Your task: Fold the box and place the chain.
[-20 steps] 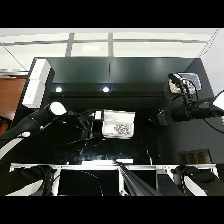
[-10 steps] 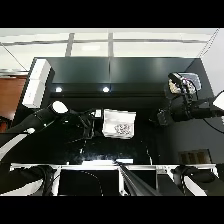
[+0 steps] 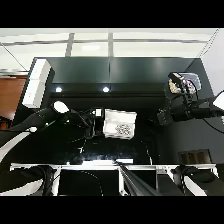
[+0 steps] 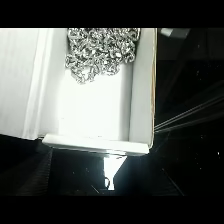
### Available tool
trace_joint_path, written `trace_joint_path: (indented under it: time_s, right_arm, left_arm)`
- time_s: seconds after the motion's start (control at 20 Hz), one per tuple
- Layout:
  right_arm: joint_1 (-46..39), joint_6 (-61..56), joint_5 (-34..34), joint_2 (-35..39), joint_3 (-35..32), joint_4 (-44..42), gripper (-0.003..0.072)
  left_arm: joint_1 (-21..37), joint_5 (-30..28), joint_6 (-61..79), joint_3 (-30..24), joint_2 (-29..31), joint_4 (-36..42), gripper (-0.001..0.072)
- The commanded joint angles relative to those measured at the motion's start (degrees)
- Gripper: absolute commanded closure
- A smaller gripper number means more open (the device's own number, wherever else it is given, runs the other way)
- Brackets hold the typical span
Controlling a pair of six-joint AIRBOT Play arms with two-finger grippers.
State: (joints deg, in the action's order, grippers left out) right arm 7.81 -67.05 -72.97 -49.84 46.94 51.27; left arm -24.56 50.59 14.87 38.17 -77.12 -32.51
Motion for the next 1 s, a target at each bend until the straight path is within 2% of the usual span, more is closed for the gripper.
trace_joint_path:
  time_s: [0.0,0.35,0.65,0.75,0.95]
  right_arm:
    - [0.07,-0.02,0.07,0.02,0.02,-0.02,0.0331]
    - [0.07,-0.04,0.02,0.02,0.02,-0.11,0.0331]
    - [0.07,-0.07,-0.2,0.02,0.02,-0.24,0.0331]
    - [0.07,-0.09,-0.35,0.02,0.02,-0.24,0.0331]
    - [0.07,-0.55,-0.35,0.02,0.02,-0.26,0.0331]
  left_arm:
    - [0.0,0.9,0.2,0.0,-0.28,1.86,0.0003]
    - [-2.91,0.55,3.08,0.0,-0.39,1.95,0.0003]
    - [-3.23,-3.63,3.15,0.0,-0.37,2.58,0.0005]
    - [-3.21,-3.32,2.29,-0.02,-0.37,5.05,0.0004]
    - [-3.17,-2.21,0.57,0.0,-0.37,4.17,0.0002]
